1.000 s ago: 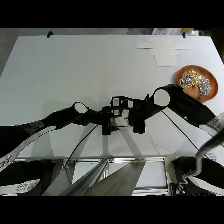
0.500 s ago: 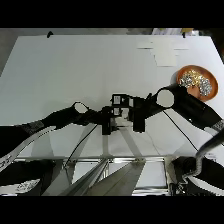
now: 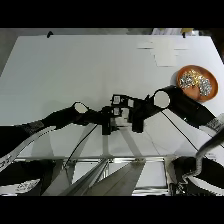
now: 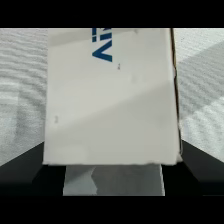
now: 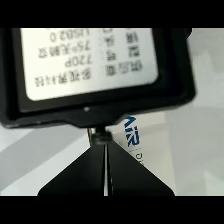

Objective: Fold the box and place the chain.

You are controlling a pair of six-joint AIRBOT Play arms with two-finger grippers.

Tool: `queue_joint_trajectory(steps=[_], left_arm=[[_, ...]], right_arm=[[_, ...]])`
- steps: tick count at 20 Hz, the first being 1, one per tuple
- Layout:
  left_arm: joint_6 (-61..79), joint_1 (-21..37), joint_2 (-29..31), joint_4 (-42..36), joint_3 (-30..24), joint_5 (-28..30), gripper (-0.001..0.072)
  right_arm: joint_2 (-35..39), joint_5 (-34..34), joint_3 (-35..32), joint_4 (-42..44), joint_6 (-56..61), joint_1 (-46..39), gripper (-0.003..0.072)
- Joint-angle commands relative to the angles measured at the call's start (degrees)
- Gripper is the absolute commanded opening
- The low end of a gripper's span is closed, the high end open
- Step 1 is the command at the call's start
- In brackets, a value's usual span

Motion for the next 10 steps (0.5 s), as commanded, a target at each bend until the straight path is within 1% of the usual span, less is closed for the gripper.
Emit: queue_joint_trajectory(steps=[1, 4, 7, 10], left_arm=[[0.02, 0.07, 0.04, 0.00, -0.02, 0.02, 0.0101], [0.02, 0.07, 0.04, 0.00, -0.02, 0.02, 0.0101], [0.02, 0.07, 0.04, 0.00, -0.02, 0.02, 0.0101], [0.02, 0.07, 0.04, 0.00, -0.02, 0.02, 0.0101]], right_arm=[[-0.11, 1.09, -0.20, -0.07, 0.20, 0.00, 0.0019], [-0.11, 0.87, -2.10, -0.02, 0.15, 0.00, 0.0019], [-0.13, -2.45, -3.98, -0.02, 0.15, 0.00, 0.0020], [-0.24, -4.94, -4.22, -0.02, 0.20, 0.00, 0.0020]])
